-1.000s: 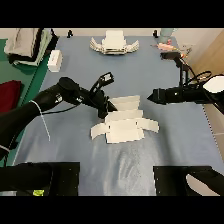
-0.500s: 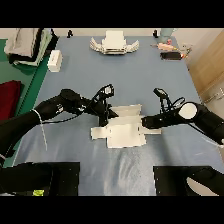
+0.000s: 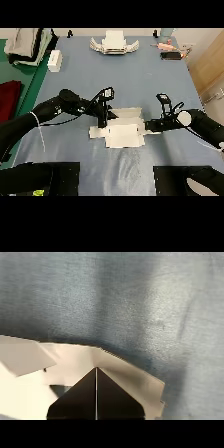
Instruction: Fold the box.
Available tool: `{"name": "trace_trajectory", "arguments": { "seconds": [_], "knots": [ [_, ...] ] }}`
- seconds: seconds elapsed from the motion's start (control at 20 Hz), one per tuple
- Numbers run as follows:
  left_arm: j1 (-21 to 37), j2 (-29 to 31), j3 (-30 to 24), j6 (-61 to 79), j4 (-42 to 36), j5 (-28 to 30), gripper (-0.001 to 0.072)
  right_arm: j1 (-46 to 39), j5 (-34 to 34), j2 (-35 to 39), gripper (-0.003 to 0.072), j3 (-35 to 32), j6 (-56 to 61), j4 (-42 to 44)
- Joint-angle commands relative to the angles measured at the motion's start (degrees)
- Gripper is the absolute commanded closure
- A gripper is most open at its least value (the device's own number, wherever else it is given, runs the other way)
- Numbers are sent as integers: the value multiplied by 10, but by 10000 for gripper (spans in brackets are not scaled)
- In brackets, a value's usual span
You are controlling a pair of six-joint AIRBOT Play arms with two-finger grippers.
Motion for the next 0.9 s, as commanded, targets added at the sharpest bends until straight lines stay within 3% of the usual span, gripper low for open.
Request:
{"name": "trace_trajectory", "arguments": {
  "seconds": [0.0,0.2,0.85],
  "knots": [
    [-28,2,-19,31,-3,53,699,2,-3,7,684,-2,5,14],
    [-45,3,-51,83,-74,82,699,1,-3,30,684,-2,6,14],
    [-68,46,-113,126,-84,80,697,1,-28,47,684,0,6,0]
  ]
}}
